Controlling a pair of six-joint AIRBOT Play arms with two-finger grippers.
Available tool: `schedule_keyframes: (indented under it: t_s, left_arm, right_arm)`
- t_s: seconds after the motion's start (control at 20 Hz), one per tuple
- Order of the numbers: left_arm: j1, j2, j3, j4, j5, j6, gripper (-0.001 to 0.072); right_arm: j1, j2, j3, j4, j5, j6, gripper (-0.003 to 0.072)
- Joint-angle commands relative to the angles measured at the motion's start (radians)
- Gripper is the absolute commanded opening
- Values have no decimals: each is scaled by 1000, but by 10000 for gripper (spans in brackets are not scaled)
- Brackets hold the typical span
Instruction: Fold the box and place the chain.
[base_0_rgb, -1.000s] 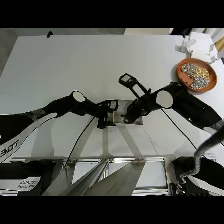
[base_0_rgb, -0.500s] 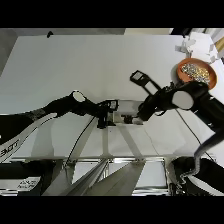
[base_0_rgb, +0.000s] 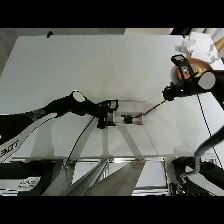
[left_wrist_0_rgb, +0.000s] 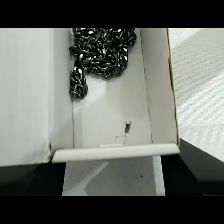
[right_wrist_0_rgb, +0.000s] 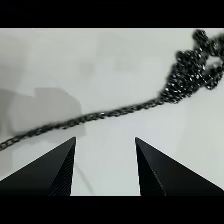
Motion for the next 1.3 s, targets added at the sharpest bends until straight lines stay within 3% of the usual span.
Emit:
schedule_keyframes:
  t_s: [0.0, 0.3, 0.45, 1.0, 1.2, 1.25]
  left_arm:
    - [0, 1, 0, 0, 0, 0, 210]
    - [0, 1, 0, 0, 0, 0, 210]
    - [0, 1, 0, 0, 0, 0, 210]
    - [0, 1, 0, 0, 0, 0, 210]
    - [0, 1, 0, 0, 0, 0, 210]
    - [0, 1, 0, 0, 0, 0, 210]
  right_arm:
    - [-63, -126, 0, -4, -34, 19, 408]
    - [-63, -242, 0, -8, -98, 130, 385]
    - [-63, -251, 0, -10, -127, 150, 325]
    - [-63, -306, 0, -41, -144, 254, 304]
    - [-63, -309, 0, -56, -139, 252, 21]
    - [-63, -308, 0, -55, -134, 249, 20]
